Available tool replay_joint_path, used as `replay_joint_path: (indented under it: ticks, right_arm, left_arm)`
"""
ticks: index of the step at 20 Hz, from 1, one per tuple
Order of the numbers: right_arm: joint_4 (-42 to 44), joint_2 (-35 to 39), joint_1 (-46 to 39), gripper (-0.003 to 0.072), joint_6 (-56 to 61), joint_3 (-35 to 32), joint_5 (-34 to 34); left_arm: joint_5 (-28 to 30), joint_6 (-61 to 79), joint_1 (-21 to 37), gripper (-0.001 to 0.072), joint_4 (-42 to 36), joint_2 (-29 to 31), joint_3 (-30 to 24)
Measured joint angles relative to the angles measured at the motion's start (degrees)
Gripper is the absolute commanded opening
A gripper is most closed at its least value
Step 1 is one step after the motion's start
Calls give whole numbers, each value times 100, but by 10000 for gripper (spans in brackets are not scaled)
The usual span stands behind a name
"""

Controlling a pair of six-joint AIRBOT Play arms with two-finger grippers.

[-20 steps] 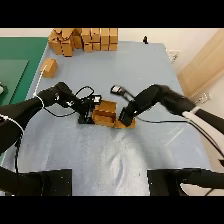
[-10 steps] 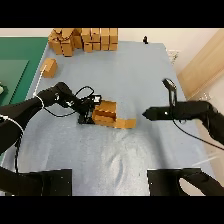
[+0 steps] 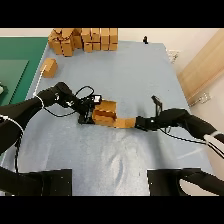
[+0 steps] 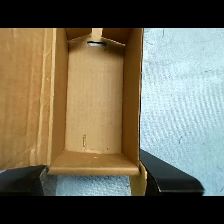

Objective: Fold the box.

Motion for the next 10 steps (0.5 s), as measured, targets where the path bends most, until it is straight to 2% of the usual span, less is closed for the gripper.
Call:
replay_joint_path:
  ticks: [4, 10]
  right_arm:
    - [409, -505, 505, 6, -256, 494, 273]
    - [675, -682, 743, 6, -435, 979, 260]
  left_arm:
    - [2, -4, 0, 168, -7, 0, 0]
    - [-42, -2, 17, 167, -275, -2, -2]
